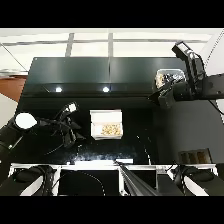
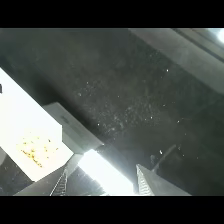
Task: Fold the box and place the chain.
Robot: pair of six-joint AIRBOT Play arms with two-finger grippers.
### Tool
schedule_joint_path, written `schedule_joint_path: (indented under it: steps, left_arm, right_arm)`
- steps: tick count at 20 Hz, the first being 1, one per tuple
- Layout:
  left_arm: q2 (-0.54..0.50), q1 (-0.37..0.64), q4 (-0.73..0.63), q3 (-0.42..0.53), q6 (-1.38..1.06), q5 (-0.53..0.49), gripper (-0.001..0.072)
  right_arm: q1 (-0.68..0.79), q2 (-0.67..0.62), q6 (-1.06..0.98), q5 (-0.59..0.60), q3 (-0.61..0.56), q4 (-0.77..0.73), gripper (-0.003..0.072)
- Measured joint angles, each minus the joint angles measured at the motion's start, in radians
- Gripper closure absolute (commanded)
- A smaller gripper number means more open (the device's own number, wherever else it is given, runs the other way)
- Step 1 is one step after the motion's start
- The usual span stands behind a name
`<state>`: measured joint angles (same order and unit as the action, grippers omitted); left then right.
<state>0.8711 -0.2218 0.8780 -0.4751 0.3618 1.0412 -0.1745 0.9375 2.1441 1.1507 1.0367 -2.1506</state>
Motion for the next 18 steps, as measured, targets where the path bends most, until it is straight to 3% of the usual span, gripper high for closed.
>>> schedule_joint_path:
  steps: [4, 5, 14, 18]
  left_arm:
    - [0.031, 0.008, -0.034, 0.011, -0.207, -0.026, 0.013]
    - [0.035, 0.008, -0.039, 0.013, -0.233, -0.022, 0.0006]
    - [0.118, 0.01, -0.087, 0.013, -0.309, -0.101, 0.0011]
    - [0.139, 0.01, -0.151, 0.013, -0.318, -0.085, 0.001]
  right_arm:
    - [0.0, 0.0, -0.018, -0.004, -0.029, 0.003, 0.0171]
    - [0.0, 0.0, -0.022, -0.005, -0.033, 0.006, 0.0171]
    - [0.0, 0.0, -0.043, -0.005, -0.042, 0.007, 0.0172]
    - [0.0, 0.0, -0.043, -0.005, -0.042, 0.007, 0.0172]
